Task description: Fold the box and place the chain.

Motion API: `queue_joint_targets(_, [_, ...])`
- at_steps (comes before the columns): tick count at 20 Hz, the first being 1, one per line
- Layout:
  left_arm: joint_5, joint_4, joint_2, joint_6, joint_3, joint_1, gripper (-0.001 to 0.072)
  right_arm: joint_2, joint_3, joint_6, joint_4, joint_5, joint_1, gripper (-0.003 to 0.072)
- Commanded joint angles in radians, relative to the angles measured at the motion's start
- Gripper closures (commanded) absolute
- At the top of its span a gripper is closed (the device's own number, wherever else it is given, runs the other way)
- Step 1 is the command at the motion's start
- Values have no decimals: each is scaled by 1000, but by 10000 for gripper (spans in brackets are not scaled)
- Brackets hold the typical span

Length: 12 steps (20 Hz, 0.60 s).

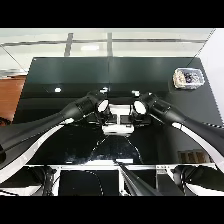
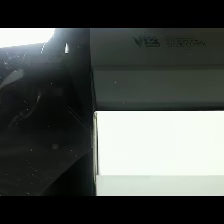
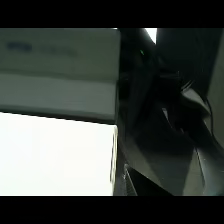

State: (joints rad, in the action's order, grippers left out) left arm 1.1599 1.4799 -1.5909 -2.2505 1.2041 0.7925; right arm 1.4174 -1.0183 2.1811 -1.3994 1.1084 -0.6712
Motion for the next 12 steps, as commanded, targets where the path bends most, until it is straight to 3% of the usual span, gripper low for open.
queue_joint_targets(1, [0, 0, 0, -1, 1, -1, 685, -79, -1, -45, -15, 16, 20, 365])
queue_joint_targets(3, [0, 0, 0, -1, 1, -1, 685, -171, -1, -94, -35, 40, 35, 365])
queue_joint_targets(5, [0, 0, 0, -1, 1, -1, 685, -281, -1, -95, -150, 46, 61, 365])
queue_joint_targets(9, [1, -1, 0, -1, 1, -1, 685, -392, 0, -95, -637, -7, 146, 366])
queue_joint_targets(10, [1, -1, 0, -1, 1, -1, 685, -389, 9, -95, -750, -53, 188, 367])
queue_joint_targets(12, [1, 0, 0, -1, 1, -1, 685, -373, 33, -95, -806, -222, 319, 362])
